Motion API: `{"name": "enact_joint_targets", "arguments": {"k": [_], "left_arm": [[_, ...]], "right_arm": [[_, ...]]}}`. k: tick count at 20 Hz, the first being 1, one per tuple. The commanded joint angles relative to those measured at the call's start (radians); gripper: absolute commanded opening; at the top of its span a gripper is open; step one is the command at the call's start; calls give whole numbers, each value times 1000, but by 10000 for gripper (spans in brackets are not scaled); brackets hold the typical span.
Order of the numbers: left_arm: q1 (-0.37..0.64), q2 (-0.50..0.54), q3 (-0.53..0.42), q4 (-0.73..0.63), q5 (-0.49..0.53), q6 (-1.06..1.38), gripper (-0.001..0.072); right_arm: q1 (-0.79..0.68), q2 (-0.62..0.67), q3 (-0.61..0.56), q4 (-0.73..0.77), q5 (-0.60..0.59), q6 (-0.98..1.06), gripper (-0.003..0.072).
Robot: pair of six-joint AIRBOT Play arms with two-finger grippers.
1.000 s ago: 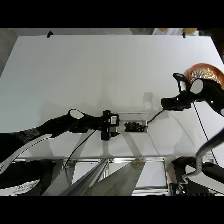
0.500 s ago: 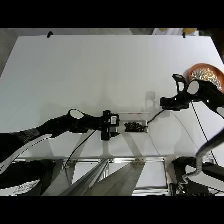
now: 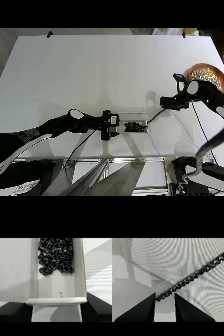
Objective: Fold the box and place the chain.
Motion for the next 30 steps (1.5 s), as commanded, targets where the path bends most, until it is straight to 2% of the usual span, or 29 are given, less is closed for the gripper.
{"name": "enact_joint_targets", "arguments": {"k": [1, 6, 7, 10, 12, 17, 21, 30], "left_arm": [[0, 0, 0, 0, 0, 0, 148], [0, 0, 0, 0, 0, 0, 148], [0, 0, 0, 0, 0, 0, 148], [0, 0, 0, 0, 0, 0, 148], [0, 0, 0, 0, 0, 0, 148], [0, 0, 0, 0, 0, 0, 148], [0, 0, 0, 0, -3, 0, 148], [0, 0, 0, 0, -8, 0, 148]], "right_arm": [[0, -10, 0, 0, 6, 3, 240], [0, -50, -1, 0, 22, 2, 240], [0, -55, -1, 0, 22, 2, 217], [0, -56, -1, 1, 22, -17, 27], [0, -38, -1, 1, 29, -59, 27], [0, 167, -1, -11, 40, -92, 27], [0, 359, -1, -8, 136, -130, 27], [0, 672, -1, 145, 299, -169, 27]]}}
